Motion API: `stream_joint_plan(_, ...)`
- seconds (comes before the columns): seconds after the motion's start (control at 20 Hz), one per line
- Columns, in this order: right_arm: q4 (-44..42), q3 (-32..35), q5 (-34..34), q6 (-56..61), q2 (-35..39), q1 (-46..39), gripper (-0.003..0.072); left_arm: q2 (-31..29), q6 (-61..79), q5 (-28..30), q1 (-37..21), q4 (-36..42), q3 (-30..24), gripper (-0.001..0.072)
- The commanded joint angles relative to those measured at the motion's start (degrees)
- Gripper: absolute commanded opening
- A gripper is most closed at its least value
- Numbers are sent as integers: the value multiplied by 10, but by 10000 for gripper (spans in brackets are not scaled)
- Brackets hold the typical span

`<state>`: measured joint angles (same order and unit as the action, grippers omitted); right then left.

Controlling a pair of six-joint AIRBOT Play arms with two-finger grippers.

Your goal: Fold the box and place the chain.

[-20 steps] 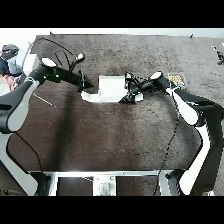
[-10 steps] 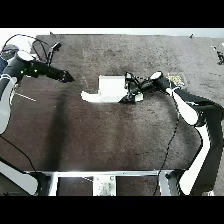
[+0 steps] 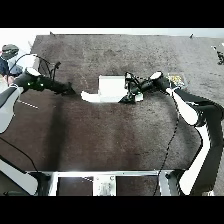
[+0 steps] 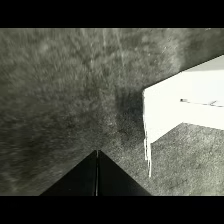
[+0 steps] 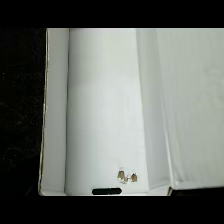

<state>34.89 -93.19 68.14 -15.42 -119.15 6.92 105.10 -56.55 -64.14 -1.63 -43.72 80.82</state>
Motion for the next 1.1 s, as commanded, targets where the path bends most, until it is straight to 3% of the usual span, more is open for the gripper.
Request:
stream_joint_plan(0.0,0,0,0,0,0,0,439,18,0,19,26,21,-17,11)
stream_joint_plan(0.65,0,0,0,0,0,0,439,38,77,23,82,172,-16,19)
stream_joint_plan(0.7,0,0,0,0,0,0,439,38,88,15,82,191,-16,267)
stream_joint_plan(0.75,0,0,0,0,0,0,439,38,103,7,82,203,-16,435)
stream_joint_plan(1.05,0,0,0,0,0,0,439,38,105,-17,87,203,-3,415)
